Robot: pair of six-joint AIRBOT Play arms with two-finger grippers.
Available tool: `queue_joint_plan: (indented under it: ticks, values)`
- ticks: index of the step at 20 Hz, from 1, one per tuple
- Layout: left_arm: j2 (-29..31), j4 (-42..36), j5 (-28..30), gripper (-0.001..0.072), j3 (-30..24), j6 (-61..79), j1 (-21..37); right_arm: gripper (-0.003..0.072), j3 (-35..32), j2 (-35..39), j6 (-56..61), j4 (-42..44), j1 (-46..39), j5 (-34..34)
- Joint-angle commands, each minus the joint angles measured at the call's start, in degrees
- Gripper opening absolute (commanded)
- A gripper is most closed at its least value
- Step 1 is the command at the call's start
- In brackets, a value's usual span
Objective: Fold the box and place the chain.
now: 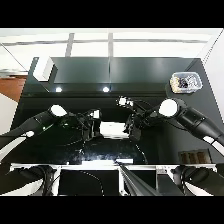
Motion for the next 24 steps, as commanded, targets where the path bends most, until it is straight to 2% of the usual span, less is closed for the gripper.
queue_joint_plan:
  ticks: [1,9,10,11,13,14,15,17,18,19,20,24]
  values:
    - [-0.04,0.02,-0.02,0.04,0.0,0.02,-0.02,0.0234,-0.04,-0.04,1.27,-0.17,0.04,0.2]
    - [-0.04,0.04,-0.02,0.04,0.0,0.02,-0.02,0.0233,-0.04,-0.04,2.03,-0.17,0.04,-0.48]
    - [-0.04,0.02,-0.02,0.04,0.0,0.02,-0.02,0.0259,-0.04,-0.04,2.01,-0.17,0.07,-0.46]
    - [-0.04,0.02,-0.02,0.04,0.0,0.02,-0.02,0.0335,-0.04,-0.04,2.01,-0.17,0.07,-0.48]
    - [-0.04,0.02,-0.02,0.04,0.0,0.02,-0.02,0.0336,-0.04,-0.04,1.99,-0.17,0.07,-0.48]
    - [-0.04,0.02,-0.02,0.04,0.0,0.02,-0.02,0.0429,-0.04,-0.04,2.01,-0.17,0.07,-0.9]
    - [-0.04,0.02,-0.02,0.04,0.0,0.02,-0.02,0.0448,-0.04,-0.04,2.01,-0.17,0.07,-1.6]
    - [-0.04,0.02,-0.02,0.04,0.0,0.02,-0.02,0.0443,-0.04,-0.04,2.01,-0.2,0.07,-3.45]
    - [-0.04,0.04,-0.02,0.04,0.0,0.02,-0.02,0.0416,-0.04,-0.04,2.01,-0.2,0.07,-4.02]
    - [-0.04,0.02,-0.02,0.04,0.0,0.02,-0.02,0.0334,-0.04,-0.04,2.01,-0.2,0.07,-4.07]
    - [-0.04,0.04,-0.02,0.04,0.0,0.02,-0.02,0.0312,-0.04,-0.04,2.01,-0.2,0.07,-3.8]
    - [-0.04,0.04,-0.02,0.04,0.0,0.02,-0.02,0.0311,-0.04,-0.04,2.01,-0.2,0.07,-3.61]
